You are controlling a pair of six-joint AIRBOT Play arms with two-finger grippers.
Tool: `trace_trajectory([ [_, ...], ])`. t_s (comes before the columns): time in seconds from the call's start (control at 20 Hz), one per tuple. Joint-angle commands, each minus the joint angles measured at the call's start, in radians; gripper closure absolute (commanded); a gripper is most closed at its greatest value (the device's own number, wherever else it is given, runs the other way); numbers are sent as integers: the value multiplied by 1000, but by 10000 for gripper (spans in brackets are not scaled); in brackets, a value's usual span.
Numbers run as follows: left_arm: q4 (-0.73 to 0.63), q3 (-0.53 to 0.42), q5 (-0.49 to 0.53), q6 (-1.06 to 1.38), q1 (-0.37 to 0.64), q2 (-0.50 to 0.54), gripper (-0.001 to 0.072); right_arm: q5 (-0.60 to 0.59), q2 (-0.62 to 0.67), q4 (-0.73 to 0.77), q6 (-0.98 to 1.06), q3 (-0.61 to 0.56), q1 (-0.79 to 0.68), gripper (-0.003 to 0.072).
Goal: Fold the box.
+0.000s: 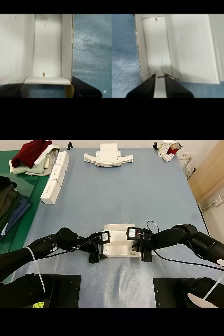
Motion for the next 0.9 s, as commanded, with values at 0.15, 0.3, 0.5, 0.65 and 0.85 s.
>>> trace_trajectory([
  [0.15,0,1,0,0,0,0,204,8,-6,29,-15,0,10,136],
  [0.3,0,1,0,0,0,0,204,8,-6,29,-15,0,10,136],
  [0.5,0,1,0,0,0,0,204,7,-6,28,-15,0,10,136],
  [0.65,0,1,0,0,0,0,204,-17,11,-16,95,0,9,340],
  [0.85,0,1,0,0,0,0,204,-72,53,-182,421,2,9,680],
])
